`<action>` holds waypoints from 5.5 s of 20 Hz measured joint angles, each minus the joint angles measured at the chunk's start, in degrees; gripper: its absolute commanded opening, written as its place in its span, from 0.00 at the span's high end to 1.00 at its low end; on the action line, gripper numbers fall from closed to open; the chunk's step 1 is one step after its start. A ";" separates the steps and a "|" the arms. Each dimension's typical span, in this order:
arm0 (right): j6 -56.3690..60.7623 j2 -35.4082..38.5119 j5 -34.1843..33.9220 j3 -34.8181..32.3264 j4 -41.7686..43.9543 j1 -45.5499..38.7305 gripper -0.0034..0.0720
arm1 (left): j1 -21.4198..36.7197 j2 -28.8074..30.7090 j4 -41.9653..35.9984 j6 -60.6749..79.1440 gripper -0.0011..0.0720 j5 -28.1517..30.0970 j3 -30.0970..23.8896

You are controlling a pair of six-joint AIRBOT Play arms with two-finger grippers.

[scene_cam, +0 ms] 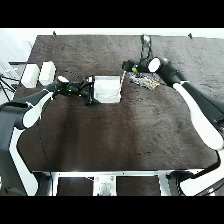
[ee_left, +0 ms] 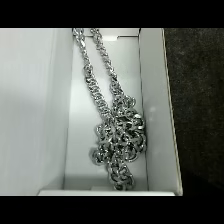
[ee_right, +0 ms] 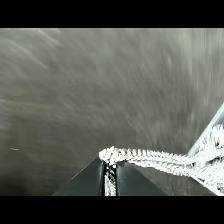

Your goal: Fold the box and place the chain.

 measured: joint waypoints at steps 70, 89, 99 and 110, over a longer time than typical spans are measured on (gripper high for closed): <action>16.17 -11.74 -1.99 -3.06 -7.50 -2.84 0.47 | 0.00 0.00 0.00 0.00 0.13 -0.02 0.00; 8.61 13.20 8.66 -0.48 -20.00 6.03 0.94 | 0.02 0.00 0.00 0.00 0.13 -0.02 0.00; 8.50 23.30 10.60 -0.42 -25.97 14.78 0.94 | 0.00 0.00 0.00 0.00 0.13 -0.02 0.00; 7.85 24.63 4.72 -0.37 -26.58 18.91 0.94 | 0.00 0.00 0.00 0.00 0.13 -0.02 0.00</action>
